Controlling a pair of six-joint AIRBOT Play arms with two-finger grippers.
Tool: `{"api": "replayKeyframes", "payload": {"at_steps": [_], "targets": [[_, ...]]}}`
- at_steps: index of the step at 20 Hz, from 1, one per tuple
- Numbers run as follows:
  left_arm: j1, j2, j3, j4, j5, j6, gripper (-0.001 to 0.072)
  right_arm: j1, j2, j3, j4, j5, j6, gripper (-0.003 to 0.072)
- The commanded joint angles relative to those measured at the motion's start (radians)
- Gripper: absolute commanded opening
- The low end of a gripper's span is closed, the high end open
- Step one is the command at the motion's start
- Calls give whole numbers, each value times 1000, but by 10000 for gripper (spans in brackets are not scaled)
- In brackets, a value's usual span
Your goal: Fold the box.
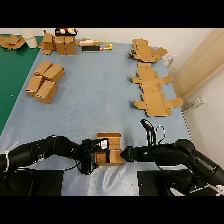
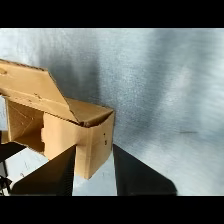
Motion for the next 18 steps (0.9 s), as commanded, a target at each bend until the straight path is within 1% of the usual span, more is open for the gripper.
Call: {"api": "replayKeyframes", "payload": {"at_steps": [1,3,5,9,12,16,18], "targets": [[0,1,0,0,0,0,463,44,-73,21,3,33,-8,369],[0,1,0,0,0,0,462,82,-126,54,-30,34,6,368],[0,1,0,0,0,0,462,114,-179,99,-100,25,67,368],[0,1,0,0,0,0,462,190,-272,193,-250,-47,216,368],[0,1,0,0,0,0,463,245,-329,257,-312,-84,337,367],[0,1,0,0,0,0,463,327,-429,342,-379,-188,528,367],[0,1,0,0,0,0,462,357,-485,380,-398,-204,595,367]]}}
